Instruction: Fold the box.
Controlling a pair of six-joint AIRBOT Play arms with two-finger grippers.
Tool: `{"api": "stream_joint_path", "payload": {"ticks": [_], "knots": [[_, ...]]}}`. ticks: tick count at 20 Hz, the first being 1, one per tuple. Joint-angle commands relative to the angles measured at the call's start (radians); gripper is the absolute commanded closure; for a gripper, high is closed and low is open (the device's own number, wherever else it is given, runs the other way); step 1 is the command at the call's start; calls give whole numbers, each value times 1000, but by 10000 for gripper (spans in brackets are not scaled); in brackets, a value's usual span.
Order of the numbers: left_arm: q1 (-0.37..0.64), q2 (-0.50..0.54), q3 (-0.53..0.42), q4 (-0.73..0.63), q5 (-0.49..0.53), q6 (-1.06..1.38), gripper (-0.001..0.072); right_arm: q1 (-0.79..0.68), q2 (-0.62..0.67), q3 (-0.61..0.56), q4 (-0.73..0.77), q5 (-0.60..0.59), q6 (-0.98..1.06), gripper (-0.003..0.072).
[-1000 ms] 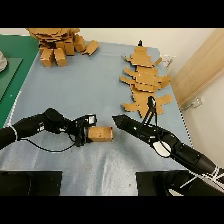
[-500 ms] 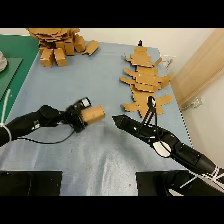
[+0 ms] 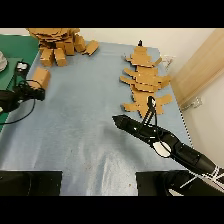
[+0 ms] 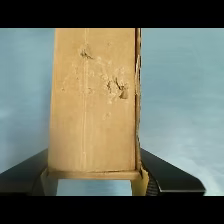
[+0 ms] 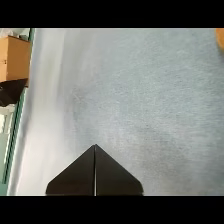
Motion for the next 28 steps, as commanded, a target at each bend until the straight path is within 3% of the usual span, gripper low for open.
{"api": "stream_joint_path", "payload": {"ticks": [1, 3, 4, 5, 6, 11, 14, 16, 17, 19, 20, 24, 28], "knots": [[181, -95, 86, -2, -116, -15, 312, -1, -1, 1, -11, 0, 0, 682], [206, -150, 137, 0, -247, -14, 312, -1, -2, 1, -11, 0, 0, 682], [202, -161, 146, 0, -262, -11, 281, -2, -2, 1, -11, -1, 0, 682], [198, -163, 147, -1, -254, -11, 78, -4, -2, 1, -11, 0, 0, 683], [196, -162, 149, -1, -256, -14, 22, -5, -2, 1, -11, -1, 0, 682], [215, -98, 150, 26, -307, -116, 22, -5, -2, 1, -18, -4, 0, 682], [253, 42, 151, 95, -332, -236, 22, -5, -2, 1, -43, -3, 0, 682], [239, 137, 151, 72, -427, -302, 28, -8, -3, 2, -86, -4, 0, 682], [205, 170, 151, 64, -503, -302, 203, -21, -5, 6, -101, 0, 0, 682], [102, 195, 151, 65, -620, -303, 620, -76, -32, 35, -137, 5, 0, 682], [42, 193, 151, 63, -655, -316, 697, -108, -58, 65, -176, 13, 0, 682], [-211, 150, 151, 63, -620, -399, 698, -160, -214, 219, -264, 34, 0, 682], [-336, 105, 151, 58, -560, -400, 698, -159, -309, 301, -288, 32, -43, 682]]}}
